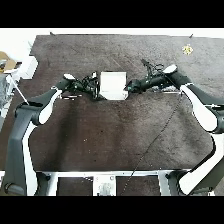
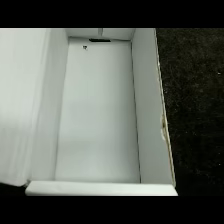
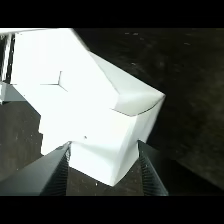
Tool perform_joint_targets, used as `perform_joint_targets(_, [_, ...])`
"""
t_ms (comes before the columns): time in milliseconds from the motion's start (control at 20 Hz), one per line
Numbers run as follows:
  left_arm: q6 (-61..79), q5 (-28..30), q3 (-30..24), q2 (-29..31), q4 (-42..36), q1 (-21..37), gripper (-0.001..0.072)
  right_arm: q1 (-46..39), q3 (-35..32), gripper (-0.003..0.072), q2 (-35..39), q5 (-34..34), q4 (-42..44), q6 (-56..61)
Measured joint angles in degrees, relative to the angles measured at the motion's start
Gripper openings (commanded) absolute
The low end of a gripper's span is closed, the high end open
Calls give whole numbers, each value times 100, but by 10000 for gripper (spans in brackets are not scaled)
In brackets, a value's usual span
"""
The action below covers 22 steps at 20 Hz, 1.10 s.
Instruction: Fold the box and place the chain.
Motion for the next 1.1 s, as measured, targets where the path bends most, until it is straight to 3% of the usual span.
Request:
perform_joint_targets(750, [-2,0,0,0,0,0,344,1016,560,485,-44,-855,-2664,2210])
perform_joint_targets(1050, [0,0,0,0,0,0,344,1561,1569,484,-417,-170,-4277,3421])
perform_joint_targets(1100, [0,-2,0,0,0,0,344,1631,1733,404,-496,-13,-4465,3587])
